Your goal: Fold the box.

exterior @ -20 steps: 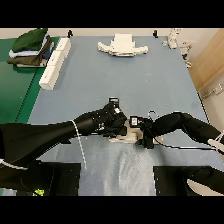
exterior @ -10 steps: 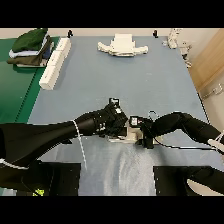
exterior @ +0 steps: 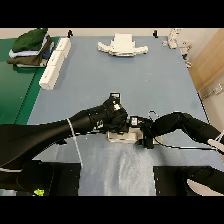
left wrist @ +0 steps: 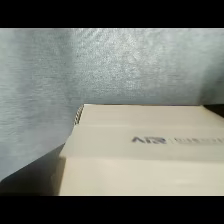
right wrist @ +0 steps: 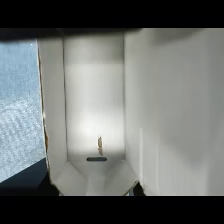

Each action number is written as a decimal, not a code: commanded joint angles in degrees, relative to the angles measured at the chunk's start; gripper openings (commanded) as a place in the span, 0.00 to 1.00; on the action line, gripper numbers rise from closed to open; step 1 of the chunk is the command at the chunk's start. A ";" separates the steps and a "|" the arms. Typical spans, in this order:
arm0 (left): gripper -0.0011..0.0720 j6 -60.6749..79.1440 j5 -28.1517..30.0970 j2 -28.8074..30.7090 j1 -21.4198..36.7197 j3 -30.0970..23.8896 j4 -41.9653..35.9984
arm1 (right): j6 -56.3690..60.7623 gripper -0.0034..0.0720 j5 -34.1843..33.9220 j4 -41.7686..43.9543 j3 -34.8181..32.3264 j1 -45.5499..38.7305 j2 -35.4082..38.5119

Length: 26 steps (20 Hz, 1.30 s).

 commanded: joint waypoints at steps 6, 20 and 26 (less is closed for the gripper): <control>0.61 4.44 -20.02 8.63 -0.11 1.55 2.21 | 0.00 0.72 0.00 0.00 0.04 0.02 0.04; 0.03 56.30 -5.05 19.56 12.02 -12.28 -4.46 | 0.00 0.72 0.00 0.00 0.04 0.02 0.04; 0.96 115.99 10.16 29.97 29.68 -28.15 -33.62 | 0.00 0.72 0.00 0.00 0.04 0.02 0.04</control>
